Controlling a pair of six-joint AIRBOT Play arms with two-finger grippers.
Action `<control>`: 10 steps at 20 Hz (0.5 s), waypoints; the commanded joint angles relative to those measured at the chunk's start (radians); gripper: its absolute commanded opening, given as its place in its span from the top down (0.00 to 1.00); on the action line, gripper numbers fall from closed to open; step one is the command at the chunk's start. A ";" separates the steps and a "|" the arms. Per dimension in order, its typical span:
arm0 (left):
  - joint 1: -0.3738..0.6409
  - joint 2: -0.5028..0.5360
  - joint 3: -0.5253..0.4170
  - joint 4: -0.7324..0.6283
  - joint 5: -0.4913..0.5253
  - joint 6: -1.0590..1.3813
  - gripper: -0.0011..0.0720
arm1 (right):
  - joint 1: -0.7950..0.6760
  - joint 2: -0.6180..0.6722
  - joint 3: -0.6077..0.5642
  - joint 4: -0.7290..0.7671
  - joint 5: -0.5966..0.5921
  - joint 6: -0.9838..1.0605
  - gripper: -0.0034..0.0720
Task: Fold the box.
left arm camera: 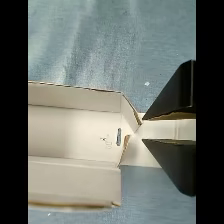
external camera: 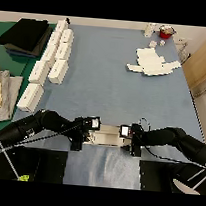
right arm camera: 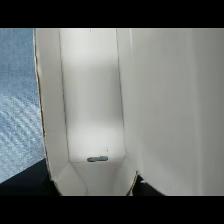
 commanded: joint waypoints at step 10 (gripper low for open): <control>-0.075 -0.071 0.000 -0.122 0.140 0.122 0.82 | 0.001 0.000 0.000 0.000 0.000 0.000 0.38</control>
